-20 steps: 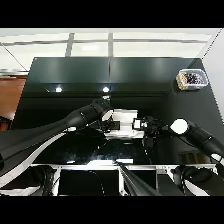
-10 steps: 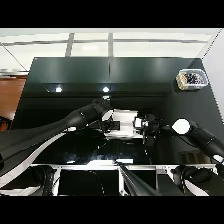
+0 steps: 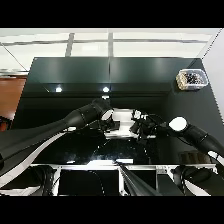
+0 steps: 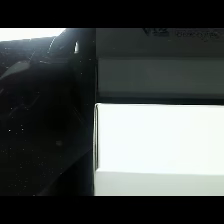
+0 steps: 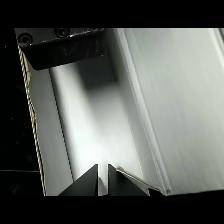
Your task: Fold the box and place the chain.
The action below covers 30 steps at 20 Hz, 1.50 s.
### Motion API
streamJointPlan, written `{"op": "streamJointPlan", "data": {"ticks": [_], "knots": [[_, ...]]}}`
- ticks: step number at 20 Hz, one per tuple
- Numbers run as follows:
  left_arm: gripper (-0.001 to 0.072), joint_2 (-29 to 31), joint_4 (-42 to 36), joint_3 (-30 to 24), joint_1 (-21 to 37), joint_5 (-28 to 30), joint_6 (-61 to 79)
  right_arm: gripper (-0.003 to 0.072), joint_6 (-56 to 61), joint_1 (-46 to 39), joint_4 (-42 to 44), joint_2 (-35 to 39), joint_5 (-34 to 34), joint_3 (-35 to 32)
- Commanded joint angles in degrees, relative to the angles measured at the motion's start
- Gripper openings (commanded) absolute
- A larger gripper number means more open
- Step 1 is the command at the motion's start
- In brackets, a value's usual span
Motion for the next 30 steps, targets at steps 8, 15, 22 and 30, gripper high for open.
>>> {"op": "streamJointPlan", "data": {"ticks": [8, 15, 22, 30], "knots": [[0.003, 0.02, -0.04, 0.07, 0.02, 0.07, 0.0, 0.0189, 2.73, 0.35, 0.57, -0.7, -0.68, 0.0], [0.003, 0.02, -0.02, 0.07, 0.04, 0.07, 0.02, 0.0015, 24.52, -4.0, -9.66, 3.85, 2.1, 2.43], [0.003, 0.02, -0.04, 0.07, 0.04, 0.09, 0.0, 0.0014, 80.98, -36.72, -30.71, 12.11, 10.08, 0.79], [0.003, 0.02, -0.04, 0.07, 0.04, 0.09, 0.0, 0.0006, 57.07, -33.81, 0.85, 2.36, 19.37, -9.4]]}}
